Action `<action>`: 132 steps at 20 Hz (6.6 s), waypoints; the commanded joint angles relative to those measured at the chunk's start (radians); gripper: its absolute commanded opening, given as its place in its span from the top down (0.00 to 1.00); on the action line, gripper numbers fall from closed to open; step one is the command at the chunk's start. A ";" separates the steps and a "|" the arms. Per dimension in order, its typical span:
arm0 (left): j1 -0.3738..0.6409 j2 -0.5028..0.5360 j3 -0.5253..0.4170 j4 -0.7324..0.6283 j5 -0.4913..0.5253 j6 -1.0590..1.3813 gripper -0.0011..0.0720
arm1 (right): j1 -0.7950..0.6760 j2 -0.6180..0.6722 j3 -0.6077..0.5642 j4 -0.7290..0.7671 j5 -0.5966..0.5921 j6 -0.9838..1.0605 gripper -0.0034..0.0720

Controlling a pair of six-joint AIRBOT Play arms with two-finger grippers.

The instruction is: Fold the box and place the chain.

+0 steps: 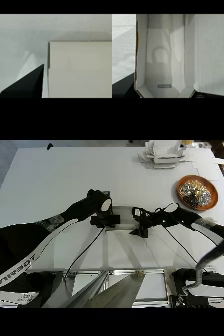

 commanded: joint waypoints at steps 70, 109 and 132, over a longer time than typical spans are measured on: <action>0.381 0.090 -0.473 -0.958 0.288 2.810 0.01 | 0.001 0.000 0.000 0.000 0.000 0.000 0.50; 0.338 0.148 -0.523 -1.020 0.392 2.662 0.01 | 0.001 0.000 0.000 0.000 0.000 0.000 0.50; 0.307 0.112 -0.523 -1.006 0.416 2.683 0.77 | 0.001 0.000 0.000 0.000 0.000 0.000 0.50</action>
